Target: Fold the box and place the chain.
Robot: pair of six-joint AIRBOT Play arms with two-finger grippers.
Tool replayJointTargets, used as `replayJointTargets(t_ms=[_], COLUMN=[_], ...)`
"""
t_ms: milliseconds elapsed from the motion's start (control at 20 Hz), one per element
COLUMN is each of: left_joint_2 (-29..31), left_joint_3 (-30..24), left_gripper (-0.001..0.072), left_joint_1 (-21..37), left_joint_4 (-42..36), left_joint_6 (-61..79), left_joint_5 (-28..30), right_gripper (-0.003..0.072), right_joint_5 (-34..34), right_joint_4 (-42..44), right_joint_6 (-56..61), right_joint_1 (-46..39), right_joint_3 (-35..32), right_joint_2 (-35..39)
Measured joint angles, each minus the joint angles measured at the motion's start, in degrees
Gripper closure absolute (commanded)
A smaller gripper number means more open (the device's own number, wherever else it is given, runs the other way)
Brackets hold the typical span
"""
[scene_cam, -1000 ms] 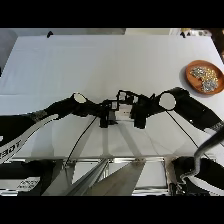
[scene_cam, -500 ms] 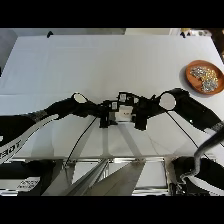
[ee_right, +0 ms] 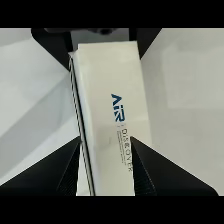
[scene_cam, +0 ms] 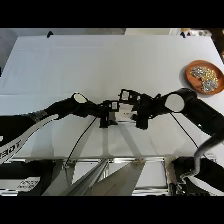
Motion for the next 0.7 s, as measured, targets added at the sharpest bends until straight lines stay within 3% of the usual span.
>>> replayJointTargets(t_ms=[50, 100, 350, 700], left_joint_2=[0.00, 0.00, 0.00, 0.00], left_joint_3=[0.00, 0.00, 0.00, 0.00], left_gripper=[0.0504, 0.0504, 0.0504, 0.0504], left_joint_1=[0.00, 0.00, 0.00, 0.00], left_joint_4=[0.00, 0.00, 0.00, 0.00], left_joint_6=[0.00, 0.00, -0.02, -0.02], left_joint_5=[0.00, 0.00, 0.02, 0.02], right_gripper=[0.0460, 0.0646, 0.0671, 0.0671], right_joint_5=[0.00, -0.07, -3.04, -6.12], right_joint_4=[0.09, 0.46, 6.27, 12.13], right_joint_6=[-0.02, -0.02, -0.31, -0.66], right_joint_1=[0.00, 0.00, 0.00, 0.00], right_joint_3=[0.00, 0.00, -0.24, -1.51], right_joint_2=[1.07, 1.97, 2.21, -4.44])
